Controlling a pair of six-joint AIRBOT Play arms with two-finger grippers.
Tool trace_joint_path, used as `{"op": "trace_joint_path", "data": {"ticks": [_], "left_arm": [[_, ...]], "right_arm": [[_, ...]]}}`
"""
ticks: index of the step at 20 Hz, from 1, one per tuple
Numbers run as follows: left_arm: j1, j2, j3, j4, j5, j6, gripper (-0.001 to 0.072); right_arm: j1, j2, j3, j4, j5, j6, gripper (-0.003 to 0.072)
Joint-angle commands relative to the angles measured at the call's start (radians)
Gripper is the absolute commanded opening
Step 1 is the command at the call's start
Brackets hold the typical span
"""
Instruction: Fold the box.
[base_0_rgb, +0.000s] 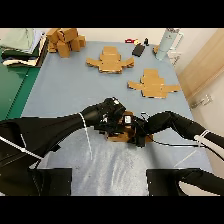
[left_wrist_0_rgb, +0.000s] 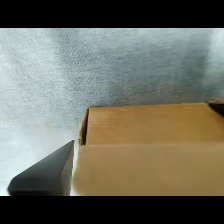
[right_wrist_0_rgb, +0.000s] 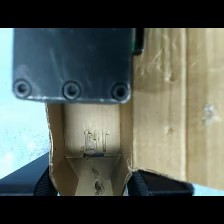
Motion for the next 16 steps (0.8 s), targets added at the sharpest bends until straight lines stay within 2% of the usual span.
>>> {"op": "trace_joint_path", "data": {"ticks": [1,5,8,16], "left_arm": [[0.009,0.001,0.047,-0.003,-0.042,0.000,0.0361],[0.042,0.001,0.100,-0.025,-0.109,0.027,0.0361],[0.087,0.001,0.109,-0.111,-0.170,0.089,0.0361],[0.236,0.001,0.130,-0.359,-0.175,0.303,0.0362]], "right_arm": [[-0.001,0.000,0.001,0.000,-0.001,0.000,0.0503],[-0.001,0.000,0.000,0.000,0.000,0.000,0.0502],[-0.001,0.000,0.001,0.000,0.000,0.000,0.0503],[-0.001,0.000,0.001,0.000,-0.001,0.000,0.0503]]}}
